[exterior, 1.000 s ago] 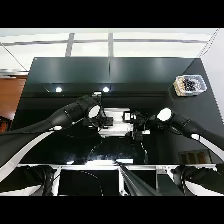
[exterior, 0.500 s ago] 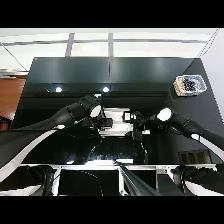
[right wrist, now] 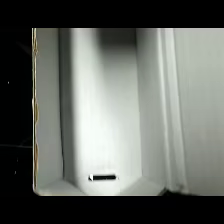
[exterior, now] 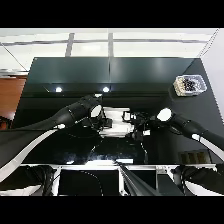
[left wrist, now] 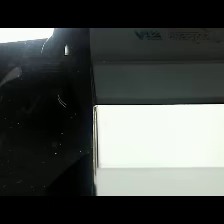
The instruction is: Fold the box and place the chain.
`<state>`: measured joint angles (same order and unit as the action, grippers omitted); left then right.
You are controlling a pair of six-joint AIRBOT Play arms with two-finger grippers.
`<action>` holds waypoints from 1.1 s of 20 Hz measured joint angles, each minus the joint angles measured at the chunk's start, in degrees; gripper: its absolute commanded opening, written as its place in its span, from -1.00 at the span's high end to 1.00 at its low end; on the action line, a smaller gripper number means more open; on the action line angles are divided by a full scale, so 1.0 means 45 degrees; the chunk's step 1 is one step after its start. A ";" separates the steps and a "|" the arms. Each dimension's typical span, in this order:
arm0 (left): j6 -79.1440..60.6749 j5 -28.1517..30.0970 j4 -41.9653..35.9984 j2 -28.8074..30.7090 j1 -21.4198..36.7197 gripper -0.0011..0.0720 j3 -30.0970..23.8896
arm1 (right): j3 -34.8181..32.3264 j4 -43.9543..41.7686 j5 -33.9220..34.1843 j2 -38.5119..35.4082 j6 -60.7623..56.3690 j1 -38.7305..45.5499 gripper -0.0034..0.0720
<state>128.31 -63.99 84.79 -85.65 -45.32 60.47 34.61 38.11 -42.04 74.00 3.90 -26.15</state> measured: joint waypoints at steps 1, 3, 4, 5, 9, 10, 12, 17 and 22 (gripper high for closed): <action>-0.0024 -0.0083 0.0049 0.0000 0.0000 0.90 0.0029 | 0.0049 0.0461 -0.0214 -0.0175 -0.0355 0.0015 -0.81; -0.0097 -0.0219 0.0141 0.0000 0.0000 0.90 0.0078 | 0.0141 0.1321 -0.0656 -0.0661 -0.0942 0.0117 -0.81; -0.0097 -0.0185 0.0165 0.0000 0.0000 0.90 0.0087 | 0.0175 0.1535 -0.0782 -0.0903 -0.1161 0.0180 -0.81; -0.0097 -0.0165 0.0199 0.0000 0.0000 0.90 0.0102 | 0.0189 0.1753 -0.0986 -0.1073 -0.1302 0.0223 -0.81; -0.0136 -0.0175 0.0253 0.0000 0.0005 0.90 0.0117 | 0.0223 0.1836 -0.1209 -0.1273 -0.1433 0.0185 -0.41; -0.0136 -0.0165 0.0257 0.0000 0.0005 0.90 0.0117 | 0.0223 0.1700 -0.1175 -0.1268 -0.1253 0.0107 -0.40; -0.0136 -0.0170 0.0272 0.0000 0.0005 0.90 0.0117 | 0.0223 0.1399 -0.0928 -0.1229 -0.0908 -0.0068 -0.37; -0.0141 -0.0214 0.0296 0.0000 0.0010 0.90 0.0117 | 0.0223 0.0214 -0.0529 -0.0913 -0.0544 -0.0500 0.43; -0.0146 -0.0209 0.0199 -0.0005 0.0010 0.90 0.0117 | 0.0223 -0.0986 0.0277 -0.0529 -0.0486 -0.1083 0.43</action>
<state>127.66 -64.93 85.69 -85.67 -45.28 60.99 35.62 33.67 -40.80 71.61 1.72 -31.03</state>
